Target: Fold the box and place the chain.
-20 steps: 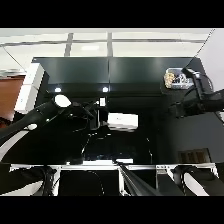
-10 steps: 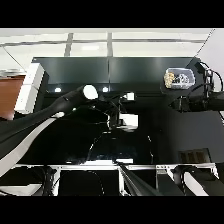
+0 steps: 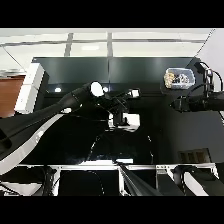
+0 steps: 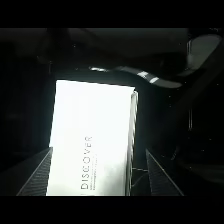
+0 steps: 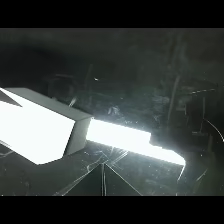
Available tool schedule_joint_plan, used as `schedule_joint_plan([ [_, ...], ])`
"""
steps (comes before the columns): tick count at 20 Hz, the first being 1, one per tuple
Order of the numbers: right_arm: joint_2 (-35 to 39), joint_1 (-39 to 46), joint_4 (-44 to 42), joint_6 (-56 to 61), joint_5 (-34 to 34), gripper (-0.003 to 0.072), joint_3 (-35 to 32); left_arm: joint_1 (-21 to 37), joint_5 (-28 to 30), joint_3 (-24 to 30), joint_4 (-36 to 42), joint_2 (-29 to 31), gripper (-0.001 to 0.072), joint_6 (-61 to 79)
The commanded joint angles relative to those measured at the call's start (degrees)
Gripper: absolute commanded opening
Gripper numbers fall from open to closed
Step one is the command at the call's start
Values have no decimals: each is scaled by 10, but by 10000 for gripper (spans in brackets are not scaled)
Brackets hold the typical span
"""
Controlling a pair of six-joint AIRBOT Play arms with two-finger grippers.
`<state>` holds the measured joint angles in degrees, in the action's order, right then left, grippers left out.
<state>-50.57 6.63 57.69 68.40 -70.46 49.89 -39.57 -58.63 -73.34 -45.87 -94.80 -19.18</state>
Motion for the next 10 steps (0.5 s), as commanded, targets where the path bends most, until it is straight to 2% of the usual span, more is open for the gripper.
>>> schedule_joint_plan([
  [1,0,0,0,-2,0,27,0,0,-7,-17,-7,-2,701,-4],
  [10,0,0,0,-5,2,27,0,0,-6,-24,-10,3,701,-7],
])
